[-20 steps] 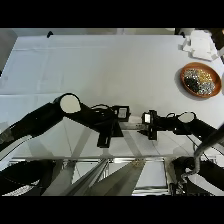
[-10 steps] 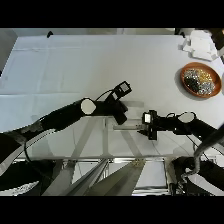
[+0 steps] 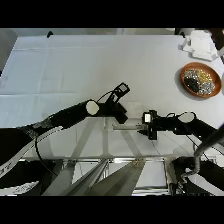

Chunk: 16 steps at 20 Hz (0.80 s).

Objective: Fold the box and place the chain.

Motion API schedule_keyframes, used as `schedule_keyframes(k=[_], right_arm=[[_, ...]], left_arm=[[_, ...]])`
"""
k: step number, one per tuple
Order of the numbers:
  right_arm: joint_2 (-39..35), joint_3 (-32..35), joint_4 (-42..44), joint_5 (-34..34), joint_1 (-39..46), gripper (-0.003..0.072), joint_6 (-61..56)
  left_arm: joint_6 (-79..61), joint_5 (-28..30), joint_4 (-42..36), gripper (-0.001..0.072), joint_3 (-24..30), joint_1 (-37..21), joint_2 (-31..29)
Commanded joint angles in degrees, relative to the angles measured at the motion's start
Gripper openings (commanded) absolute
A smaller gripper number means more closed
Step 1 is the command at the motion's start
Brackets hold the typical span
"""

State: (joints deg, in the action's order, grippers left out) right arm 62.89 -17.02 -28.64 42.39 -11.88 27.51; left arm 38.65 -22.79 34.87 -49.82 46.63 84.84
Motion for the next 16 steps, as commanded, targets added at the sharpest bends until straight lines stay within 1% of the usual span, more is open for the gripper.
schedule_keyframes(k=[1, 3, 6, 8, 9, 12, 14, 16], right_arm=[[0.0, 0.0, 0.0, 0.0, 0.0, 0.0413, 0.0], [0.0, 0.0, 0.0, 0.0, 0.0, 0.0413, 0.0], [0.0, 0.0, 0.0, 0.0, 0.0, 0.0413, 0.0], [0.0, 0.0, 0.0, 0.0, 0.0, 0.0413, 0.0], [0.0, 0.0, 0.0, 0.0, 0.0, 0.0413, 0.0], [0.0, 0.0, 0.0, 0.1, 0.0, 0.0413, 0.0], [0.0, 0.0, 0.0, 0.1, 0.0, 0.0413, 0.0], [0.0, 0.0, 0.0, 0.0, 0.0, 0.0413, 0.0]], left_arm=[[0.4, -2.9, 0.9, 0.0008, 0.0, -0.4, -3.5], [1.1, -11.7, 5.6, 0.0007, 0.0, -2.4, -7.5], [11.8, -24.9, 19.8, 0.0006, 0.0, -7.3, -12.9], [12.7, -30.6, 26.0, 0.0005, 0.0, -10.2, -15.8], [11.5, -32.2, 27.6, 0.0005, 0.0, -11.0, -17.0], [3.3, -34.7, 27.2, 0.0005, 1.0, -11.3, -18.6], [-2.5, -35.0, 24.9, 0.0006, 3.2, -11.2, -18.5], [-11.3, -35.1, 21.3, 0.0006, 5.2, -11.2, -18.1]])
